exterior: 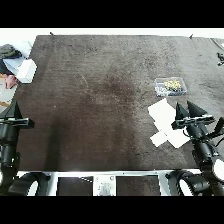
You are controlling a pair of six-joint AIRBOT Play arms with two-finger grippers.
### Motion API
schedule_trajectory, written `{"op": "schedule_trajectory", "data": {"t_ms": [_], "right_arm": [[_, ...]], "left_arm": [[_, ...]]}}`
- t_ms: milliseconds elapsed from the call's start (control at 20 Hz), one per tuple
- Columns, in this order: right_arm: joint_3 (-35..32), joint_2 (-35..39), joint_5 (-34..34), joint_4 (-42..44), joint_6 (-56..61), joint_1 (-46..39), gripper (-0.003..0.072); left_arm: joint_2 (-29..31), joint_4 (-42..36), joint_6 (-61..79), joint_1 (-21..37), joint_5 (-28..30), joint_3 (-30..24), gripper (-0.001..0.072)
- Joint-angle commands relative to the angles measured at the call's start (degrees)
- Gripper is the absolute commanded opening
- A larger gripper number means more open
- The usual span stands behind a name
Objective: Fold the box and place the chain.
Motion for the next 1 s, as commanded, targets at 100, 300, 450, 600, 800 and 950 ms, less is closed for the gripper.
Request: {"op": "schedule_trajectory", "data": {"t_ms": [100,300,450,600,800,950], "right_arm": [[-0.04,0.04,-0.02,-0.09,0.00,-0.02,0.0382],[1.62,-0.04,3.41,-1.70,-0.39,-0.02,0.0318],[5.62,-2.89,3.34,-1.81,-0.39,-0.17,0.0320],[12.11,-11.30,3.39,-1.81,-0.39,-0.20,0.0320],[23.32,-27.69,5.68,-1.79,2.29,-3.93,0.0320],[31.89,-39.91,22.25,-3.21,5.79,-14.38,0.0319]], "left_arm": [[0.04,0.00,0.02,0.00,0.00,-0.04,0.0010],[0.04,0.00,0.02,0.00,0.02,-0.04,0.0010],[0.04,0.00,0.02,0.00,0.00,-0.04,0.0010],[0.04,0.00,0.02,0.00,0.00,-0.04,0.0011],[0.04,0.00,0.02,0.00,0.00,-0.04,0.0011],[0.04,0.00,0.02,0.00,0.00,-0.04,0.0011]]}}
